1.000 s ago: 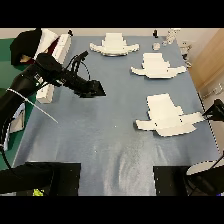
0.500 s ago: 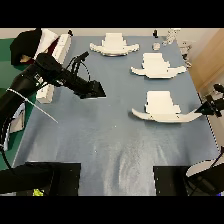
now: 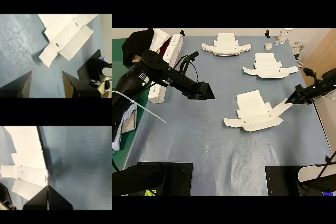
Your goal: Fold the box.
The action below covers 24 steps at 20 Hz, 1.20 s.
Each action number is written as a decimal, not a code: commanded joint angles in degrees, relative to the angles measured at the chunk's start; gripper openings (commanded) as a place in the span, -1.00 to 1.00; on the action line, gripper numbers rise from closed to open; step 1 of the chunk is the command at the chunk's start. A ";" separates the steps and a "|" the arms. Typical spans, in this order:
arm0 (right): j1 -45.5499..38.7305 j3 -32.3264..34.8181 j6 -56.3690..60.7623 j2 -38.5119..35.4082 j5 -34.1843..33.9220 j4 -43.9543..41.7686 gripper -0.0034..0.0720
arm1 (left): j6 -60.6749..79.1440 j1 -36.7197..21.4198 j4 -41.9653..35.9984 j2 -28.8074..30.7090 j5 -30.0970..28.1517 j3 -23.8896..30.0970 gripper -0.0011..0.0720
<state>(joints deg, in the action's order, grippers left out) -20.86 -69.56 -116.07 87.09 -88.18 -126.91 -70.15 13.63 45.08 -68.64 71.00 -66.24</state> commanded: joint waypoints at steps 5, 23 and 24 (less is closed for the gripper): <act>17.51 33.73 14.08 -26.29 22.16 -0.79 -0.91 | 1.88 -2.84 3.85 6.93 6.56 5.64 0.58; 33.59 35.95 6.62 -22.77 30.53 -2.21 -0.92 | 3.08 -4.74 3.80 3.69 0.22 10.54 0.58; 36.02 38.21 6.69 -26.21 33.73 -2.27 -0.92 | 3.10 -5.75 3.80 2.29 0.55 10.51 0.58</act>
